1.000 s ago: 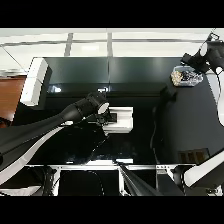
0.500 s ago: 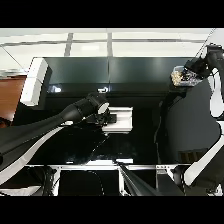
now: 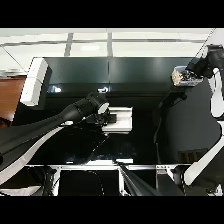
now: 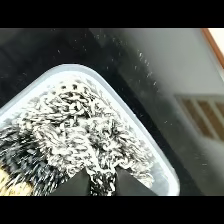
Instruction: Fold the box and place the chain.
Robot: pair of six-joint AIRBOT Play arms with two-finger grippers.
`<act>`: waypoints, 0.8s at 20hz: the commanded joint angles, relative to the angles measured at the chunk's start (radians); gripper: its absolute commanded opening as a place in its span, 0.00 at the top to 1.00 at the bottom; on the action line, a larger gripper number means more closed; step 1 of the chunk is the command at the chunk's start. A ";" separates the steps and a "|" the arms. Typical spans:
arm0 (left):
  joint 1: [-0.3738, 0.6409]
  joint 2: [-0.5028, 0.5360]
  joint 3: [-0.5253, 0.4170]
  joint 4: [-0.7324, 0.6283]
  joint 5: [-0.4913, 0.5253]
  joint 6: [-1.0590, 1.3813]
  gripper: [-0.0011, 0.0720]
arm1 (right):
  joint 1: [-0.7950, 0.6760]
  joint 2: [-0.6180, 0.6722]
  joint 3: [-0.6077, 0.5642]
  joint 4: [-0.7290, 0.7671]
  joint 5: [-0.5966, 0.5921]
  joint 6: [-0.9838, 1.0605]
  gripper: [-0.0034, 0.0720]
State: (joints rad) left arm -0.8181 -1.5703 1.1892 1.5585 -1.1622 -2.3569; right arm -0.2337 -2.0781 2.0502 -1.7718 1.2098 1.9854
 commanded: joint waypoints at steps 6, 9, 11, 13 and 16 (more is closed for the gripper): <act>0.002 -0.001 0.000 0.000 0.000 0.000 0.94 | 0.044 0.368 -0.037 0.109 0.076 -0.352 0.94; 0.004 -0.001 0.000 0.000 0.002 0.000 0.94 | 0.060 0.562 -0.111 0.249 0.097 -0.417 0.94; 0.004 -0.001 0.000 0.000 0.002 0.000 0.94 | 0.075 0.694 -0.167 0.299 0.097 -0.434 0.94; 0.004 -0.001 0.000 0.000 0.002 0.000 0.94 | 0.089 0.815 -0.219 0.362 0.124 -0.438 0.94; 0.004 -0.001 0.000 0.000 0.002 0.000 0.94 | 0.126 0.943 -0.244 0.443 0.145 -0.438 0.95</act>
State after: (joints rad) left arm -0.8150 -1.5703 1.1892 1.5585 -1.1625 -2.3569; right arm -0.1387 -1.2678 1.8427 -1.4300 1.3342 1.5658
